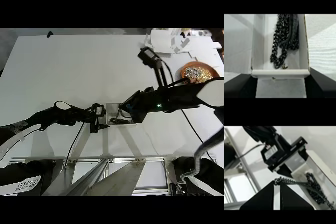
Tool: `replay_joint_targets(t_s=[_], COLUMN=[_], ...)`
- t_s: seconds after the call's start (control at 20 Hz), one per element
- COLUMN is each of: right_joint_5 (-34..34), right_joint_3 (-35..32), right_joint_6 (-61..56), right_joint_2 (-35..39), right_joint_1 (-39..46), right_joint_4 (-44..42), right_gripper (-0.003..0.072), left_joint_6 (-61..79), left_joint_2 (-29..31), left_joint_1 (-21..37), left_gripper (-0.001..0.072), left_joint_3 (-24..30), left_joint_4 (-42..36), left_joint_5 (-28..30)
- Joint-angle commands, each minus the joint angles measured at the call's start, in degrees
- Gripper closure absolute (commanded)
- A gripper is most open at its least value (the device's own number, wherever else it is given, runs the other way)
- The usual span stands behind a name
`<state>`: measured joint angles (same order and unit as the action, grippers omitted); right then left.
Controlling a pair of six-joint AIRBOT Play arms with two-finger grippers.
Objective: Fold the box and place the chain.
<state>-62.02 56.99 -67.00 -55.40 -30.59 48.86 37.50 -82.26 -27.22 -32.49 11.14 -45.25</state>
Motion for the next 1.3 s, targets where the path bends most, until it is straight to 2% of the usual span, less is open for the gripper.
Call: replay_joint_targets(t_s=[0.0,0.3,0.45,0.5,0.6,0.65,0.75,1.0,1.1,1.2,1.25], right_joint_5=[-2.38,4.72,5.60,5.90,5.84,5.55,3.23,-7.08,-7.30,-6.25,-5.79], right_joint_3=[-1.03,-8.83,-9.29,-9.29,-9.27,-9.20,-6.64,7.74,10.14,10.14,10.14], right_joint_6=[0.02,0.09,1.86,1.97,1.97,1.97,1.97,-0.81,-3.13,-6.16,-8.17], right_joint_2=[-4.96,-9.01,-9.64,-9.81,-9.84,-9.64,-9.55,-9.55,-9.55,-10.05,-10.73], right_joint_1=[-0.42,-0.42,-0.42,-0.42,-0.42,-0.35,-0.33,4.98,9.11,13.73,16.04], right_joint_4=[2.86,3.65,3.65,3.58,2.91,2.01,3.13,10.08,15.08,21.59,24.94], right_gripper=[0.0670,0.0669,0.0665,0.0605,0.0396,0.0344,0.0347,0.0351,0.0354,0.0420,0.0421], left_joint_6=[0.00,0.00,0.00,0.00,0.00,0.00,0.00,0.00,0.00,0.00,0.00], left_joint_2=[-0.02,-0.02,-0.02,-0.02,-0.02,-0.02,-0.02,-0.02,-0.02,-0.02,-0.02], left_joint_1=[0.00,0.00,0.00,0.00,0.00,0.00,0.00,0.00,0.00,0.00,0.00], left_gripper=[0.0657,0.0657,0.0657,0.0657,0.0657,0.0657,0.0657,0.0657,0.0657,0.0657,0.0657], left_joint_3=[-0.04,-0.04,-0.04,-0.04,-0.04,-0.04,-0.04,-0.04,-0.04,-0.04,-0.04], left_joint_4=[0.00,0.00,0.02,0.00,0.00,0.02,0.02,0.02,0.00,0.02,0.00], left_joint_5=[0.02,0.02,0.02,0.02,0.02,0.02,0.02,0.02,0.02,0.02,0.02])
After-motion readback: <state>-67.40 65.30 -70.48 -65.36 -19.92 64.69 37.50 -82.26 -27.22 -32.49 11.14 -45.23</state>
